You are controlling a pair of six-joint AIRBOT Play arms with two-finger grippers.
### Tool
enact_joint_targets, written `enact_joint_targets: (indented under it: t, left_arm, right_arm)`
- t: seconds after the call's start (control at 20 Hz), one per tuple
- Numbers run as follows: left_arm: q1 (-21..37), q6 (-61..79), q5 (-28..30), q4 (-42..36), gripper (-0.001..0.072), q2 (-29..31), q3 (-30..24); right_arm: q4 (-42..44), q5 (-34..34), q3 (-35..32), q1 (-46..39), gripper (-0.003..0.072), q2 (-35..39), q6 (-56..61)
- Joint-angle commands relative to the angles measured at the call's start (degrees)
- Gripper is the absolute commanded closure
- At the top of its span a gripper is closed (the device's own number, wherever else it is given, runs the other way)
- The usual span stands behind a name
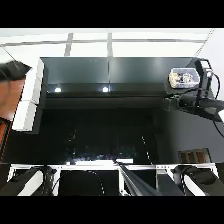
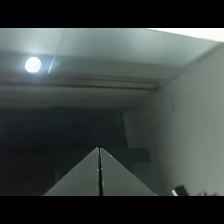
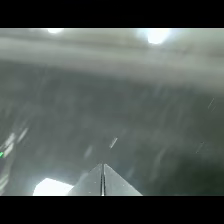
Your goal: Fold the box and place the chain.
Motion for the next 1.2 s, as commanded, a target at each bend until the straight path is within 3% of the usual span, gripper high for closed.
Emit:
enact_joint_targets:
  t: [0.0, 0.05, 0.15, 0.4, 1.15]
  left_arm:
    - [-8.26, 4.98, 19.89, 3.3, 0.0678, 11.76, -19.41]
    - [-7.87, 4.74, 23.21, 2.95, 0.0678, 13.6, -23.26]
    - [-7.21, 4.85, 22.75, 2.89, 0.0677, 15.1, -26.84]
    - [-7.32, 4.79, 21.27, 2.82, 0.0677, 14.6, -28.39]
    - [-7.32, 4.81, 21.42, 2.82, 0.0677, 14.53, -28.39]
  right_arm:
    - [-10.34, -19.21, -4.61, 4.13, 0.0669, 0.15, 1.38]
    - [-11.39, -19.67, -5.31, 3.13, 0.0669, 0.15, 1.46]
    - [-12.0, -16.74, -6.16, -0.68, 0.0668, 0.13, 1.62]
    - [-11.98, -4.74, -6.95, -9.68, 0.0667, 0.09, 1.68]
    - [-11.96, -4.46, -6.95, -10.34, 0.0667, 0.09, 1.68]
